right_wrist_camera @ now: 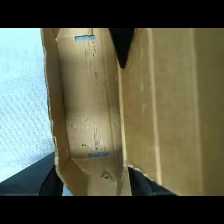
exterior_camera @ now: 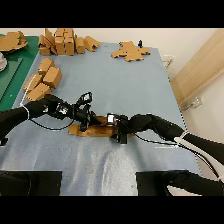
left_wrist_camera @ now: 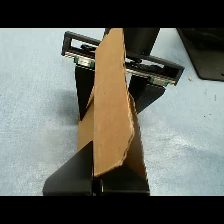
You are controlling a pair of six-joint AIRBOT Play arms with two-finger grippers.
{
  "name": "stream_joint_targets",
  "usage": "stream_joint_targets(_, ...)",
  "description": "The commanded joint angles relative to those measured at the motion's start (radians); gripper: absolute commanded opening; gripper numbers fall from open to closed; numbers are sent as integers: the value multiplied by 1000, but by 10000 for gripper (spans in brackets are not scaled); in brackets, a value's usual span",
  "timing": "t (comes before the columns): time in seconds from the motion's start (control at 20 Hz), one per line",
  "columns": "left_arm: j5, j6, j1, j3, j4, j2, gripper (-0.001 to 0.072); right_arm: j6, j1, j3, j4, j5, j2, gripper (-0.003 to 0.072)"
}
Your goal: Fold the box.
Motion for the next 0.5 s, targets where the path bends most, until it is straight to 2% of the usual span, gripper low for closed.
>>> stream_joint_targets(0.0,0,0,0,0,0,0,11,0,14,1,-4,-2,-3,520)
stream_joint_targets(0.45,0,0,0,0,0,0,11,0,19,1,-20,6,-3,520)
